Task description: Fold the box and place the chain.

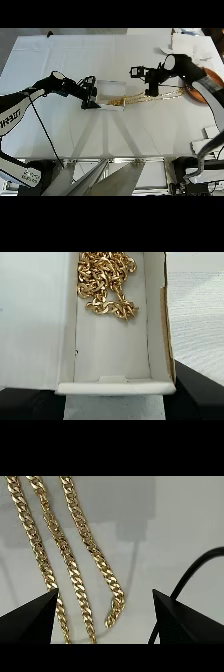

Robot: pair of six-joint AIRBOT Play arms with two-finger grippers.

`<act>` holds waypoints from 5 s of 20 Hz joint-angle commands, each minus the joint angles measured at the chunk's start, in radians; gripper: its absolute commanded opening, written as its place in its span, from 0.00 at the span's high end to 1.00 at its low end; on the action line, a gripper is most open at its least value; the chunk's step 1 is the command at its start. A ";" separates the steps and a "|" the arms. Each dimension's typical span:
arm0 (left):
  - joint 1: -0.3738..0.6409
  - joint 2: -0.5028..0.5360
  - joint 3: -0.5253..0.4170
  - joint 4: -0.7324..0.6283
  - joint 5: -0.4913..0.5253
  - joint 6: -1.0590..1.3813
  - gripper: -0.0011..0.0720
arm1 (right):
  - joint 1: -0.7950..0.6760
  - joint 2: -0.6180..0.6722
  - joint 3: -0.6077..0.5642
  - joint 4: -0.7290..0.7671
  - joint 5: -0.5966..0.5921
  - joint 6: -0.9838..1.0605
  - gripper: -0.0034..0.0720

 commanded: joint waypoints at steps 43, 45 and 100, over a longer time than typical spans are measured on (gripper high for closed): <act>0.000 0.000 0.000 0.000 0.000 0.000 0.55 | 0.272 0.394 -0.187 0.221 -0.172 0.399 0.94; 0.000 0.000 0.000 0.000 0.000 0.000 0.55 | 0.319 0.394 -0.187 0.254 -0.239 0.405 0.94; 0.000 0.000 0.000 0.000 0.000 0.000 0.55 | -0.002 -0.027 -0.187 0.154 -0.029 -0.133 0.94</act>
